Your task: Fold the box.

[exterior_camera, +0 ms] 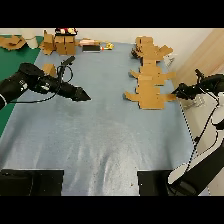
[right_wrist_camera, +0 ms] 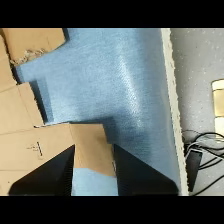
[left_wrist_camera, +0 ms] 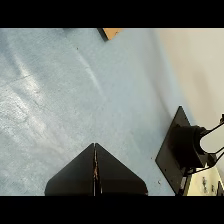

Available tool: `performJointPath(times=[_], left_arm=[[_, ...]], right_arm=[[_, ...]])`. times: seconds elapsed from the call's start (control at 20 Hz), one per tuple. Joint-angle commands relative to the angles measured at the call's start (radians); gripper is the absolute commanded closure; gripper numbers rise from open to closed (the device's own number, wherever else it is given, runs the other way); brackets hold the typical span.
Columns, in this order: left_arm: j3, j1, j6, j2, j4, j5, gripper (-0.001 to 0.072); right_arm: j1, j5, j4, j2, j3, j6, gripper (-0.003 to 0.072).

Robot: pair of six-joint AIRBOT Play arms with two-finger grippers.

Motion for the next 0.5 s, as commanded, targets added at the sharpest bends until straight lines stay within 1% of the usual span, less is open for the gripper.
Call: performJointPath(times=[0.0, 0.2, 0.4, 0.45], left_arm=[[-0.001, 0.001, 0.0, 0.0, 0.0, 0.0, 0.0697], [-0.001, 0.001, 0.0, 0.0, 0.0, 0.0, 0.0697], [-0.001, 0.001, 0.0, 0.0, 0.0, 0.0, 0.0697], [-0.001, 0.001, 0.0, 0.0, 0.0, 0.0, 0.0697]], right_arm=[[0.003, -0.046, 0.01, -0.001, 0.0, 0.0, 0.0392], [0.009, -0.148, 0.027, -0.001, -0.016, 0.0, 0.0391], [0.043, -0.121, 0.048, -0.002, -0.03, -0.035, 0.0391], [0.056, -0.121, 0.066, -0.004, -0.029, -0.042, 0.0405]])
